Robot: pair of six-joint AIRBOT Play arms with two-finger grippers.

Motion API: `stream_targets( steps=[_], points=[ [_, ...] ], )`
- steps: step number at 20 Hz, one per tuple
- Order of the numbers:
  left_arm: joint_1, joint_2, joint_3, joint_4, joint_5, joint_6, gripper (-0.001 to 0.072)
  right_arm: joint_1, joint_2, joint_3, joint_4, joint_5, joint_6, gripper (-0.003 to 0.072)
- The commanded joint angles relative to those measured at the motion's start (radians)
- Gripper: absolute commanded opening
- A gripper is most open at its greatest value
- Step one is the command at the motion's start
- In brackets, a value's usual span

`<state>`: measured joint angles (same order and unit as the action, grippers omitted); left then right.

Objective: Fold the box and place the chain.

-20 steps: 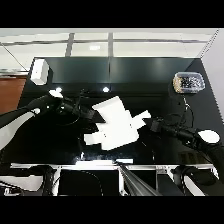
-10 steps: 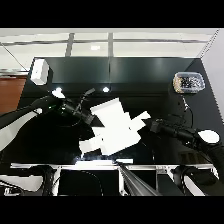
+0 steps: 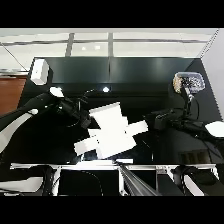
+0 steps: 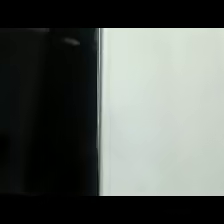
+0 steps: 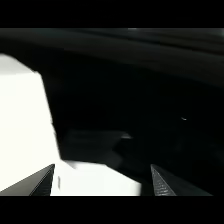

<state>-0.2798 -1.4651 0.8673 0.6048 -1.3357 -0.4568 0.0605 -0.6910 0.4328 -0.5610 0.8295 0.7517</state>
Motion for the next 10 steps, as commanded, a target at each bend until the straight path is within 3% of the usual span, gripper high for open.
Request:
stream_targets(
  steps=[1,4,7,10],
  points=[
    [-0.064,0.164,-0.03,0.032,0.162,0.097,0.0024,-0.016,0.0,0.116,-0.277,0.126,-0.061,0.0684],
    [-0.158,0.215,-0.068,0.103,0.308,0.347,0.0028,0.0,0.0,0.115,-0.317,0.208,-0.125,0.0684],
    [-0.218,0.167,-0.073,0.191,0.348,0.483,0.0027,0.047,-0.002,0.113,-0.362,0.206,-0.155,0.0684],
    [-0.245,0.092,-0.073,0.191,0.393,0.476,0.0026,0.111,-0.009,0.083,-0.356,0.182,-0.229,0.0684]
  ],
)
